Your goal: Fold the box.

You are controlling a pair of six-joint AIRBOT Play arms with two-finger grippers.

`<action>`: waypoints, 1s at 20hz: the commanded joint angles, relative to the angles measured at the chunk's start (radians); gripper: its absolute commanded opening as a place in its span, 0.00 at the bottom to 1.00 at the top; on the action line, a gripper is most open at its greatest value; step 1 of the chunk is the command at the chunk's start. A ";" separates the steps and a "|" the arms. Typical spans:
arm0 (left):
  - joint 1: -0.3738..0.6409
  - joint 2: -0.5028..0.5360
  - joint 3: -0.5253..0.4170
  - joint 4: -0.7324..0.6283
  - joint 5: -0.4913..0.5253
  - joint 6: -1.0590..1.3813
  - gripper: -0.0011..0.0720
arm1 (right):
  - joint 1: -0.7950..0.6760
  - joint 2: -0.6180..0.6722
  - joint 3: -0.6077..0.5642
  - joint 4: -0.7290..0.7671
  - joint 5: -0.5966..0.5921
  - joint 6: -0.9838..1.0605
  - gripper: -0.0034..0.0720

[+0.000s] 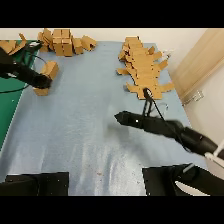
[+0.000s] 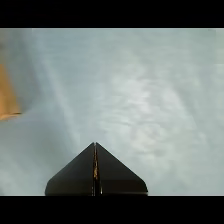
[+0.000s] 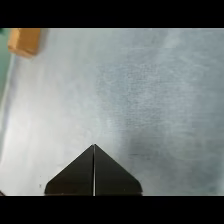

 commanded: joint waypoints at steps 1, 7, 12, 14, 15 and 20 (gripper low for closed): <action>-0.153 0.056 -0.060 0.005 -0.097 -0.180 0.03 | -0.078 -0.119 0.239 -0.288 -0.342 -0.001 0.05; -0.283 0.215 -0.338 0.004 0.058 -0.290 0.03 | -0.077 -0.208 0.366 -0.404 -0.460 -0.002 0.05; -0.306 0.236 -0.357 0.003 0.043 -0.291 0.03 | -0.077 -0.212 0.366 -0.392 -0.479 0.000 0.05; -0.306 0.236 -0.357 0.003 0.032 -0.290 0.03 | -0.077 -0.212 0.366 -0.394 -0.498 0.000 0.05; -0.306 0.236 -0.357 0.003 0.032 -0.290 0.03 | -0.077 -0.212 0.366 -0.394 -0.498 0.000 0.05; -0.305 0.236 -0.357 0.003 0.032 -0.290 0.03 | -0.077 -0.212 0.366 -0.394 -0.498 0.000 0.05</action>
